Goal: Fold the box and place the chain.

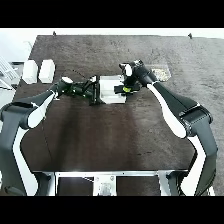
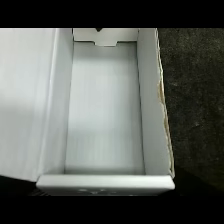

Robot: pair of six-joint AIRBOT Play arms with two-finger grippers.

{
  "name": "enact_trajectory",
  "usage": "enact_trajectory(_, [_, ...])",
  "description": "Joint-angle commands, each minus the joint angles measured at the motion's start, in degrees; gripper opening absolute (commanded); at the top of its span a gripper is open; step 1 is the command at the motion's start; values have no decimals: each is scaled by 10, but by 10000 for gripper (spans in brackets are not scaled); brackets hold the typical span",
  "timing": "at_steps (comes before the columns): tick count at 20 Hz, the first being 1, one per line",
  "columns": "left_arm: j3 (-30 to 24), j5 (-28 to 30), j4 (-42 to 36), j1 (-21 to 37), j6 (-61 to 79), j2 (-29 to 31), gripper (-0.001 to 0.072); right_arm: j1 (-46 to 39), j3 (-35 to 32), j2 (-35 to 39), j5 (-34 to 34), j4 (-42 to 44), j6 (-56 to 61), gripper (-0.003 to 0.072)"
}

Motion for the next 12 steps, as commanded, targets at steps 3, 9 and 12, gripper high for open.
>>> enact_trajectory(3, [0,1,0,0,0,0,530,6,7,-20,23,-8,15,26])
enact_trajectory(9, [0,1,0,0,0,0,530,18,27,-20,34,-56,16,261])
enact_trajectory(12, [0,1,0,0,0,0,530,14,39,-5,41,-56,13,553])
